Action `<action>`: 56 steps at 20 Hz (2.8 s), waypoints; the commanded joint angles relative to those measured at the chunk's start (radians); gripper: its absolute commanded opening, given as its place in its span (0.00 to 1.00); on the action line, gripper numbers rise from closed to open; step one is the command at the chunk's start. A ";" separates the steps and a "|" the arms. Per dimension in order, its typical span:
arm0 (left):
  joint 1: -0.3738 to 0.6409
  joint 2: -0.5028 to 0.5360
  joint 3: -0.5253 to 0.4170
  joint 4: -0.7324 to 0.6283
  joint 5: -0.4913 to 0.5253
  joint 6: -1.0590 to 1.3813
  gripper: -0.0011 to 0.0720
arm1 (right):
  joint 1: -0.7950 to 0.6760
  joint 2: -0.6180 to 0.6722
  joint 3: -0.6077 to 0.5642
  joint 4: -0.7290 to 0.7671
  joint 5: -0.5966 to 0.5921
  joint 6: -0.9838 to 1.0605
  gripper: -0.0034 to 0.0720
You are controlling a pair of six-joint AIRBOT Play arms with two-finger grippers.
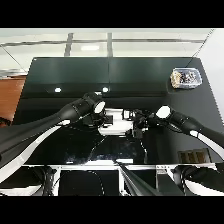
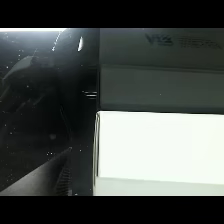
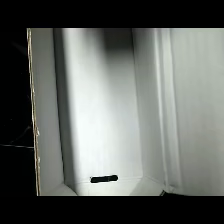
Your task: Fold the box and place the chain.
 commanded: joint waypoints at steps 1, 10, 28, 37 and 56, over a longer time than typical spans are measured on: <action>0.003 0.017 0.001 0.001 0.005 0.006 0.58 | 0.000 -0.001 0.000 0.000 0.000 0.000 0.61; 0.003 0.015 0.000 -0.007 0.007 0.019 0.05 | 0.000 -0.001 0.000 0.000 0.000 0.000 0.61; 0.002 0.018 0.000 -0.032 0.001 0.063 0.05 | -0.005 0.131 0.000 -0.111 0.098 0.080 0.67; 0.002 0.018 0.000 -0.031 0.007 0.063 0.06 | -0.005 0.128 0.000 -0.005 0.103 0.117 0.31; 0.003 0.017 0.000 -0.034 0.024 0.062 0.06 | 0.007 0.049 0.000 0.169 0.034 0.117 0.45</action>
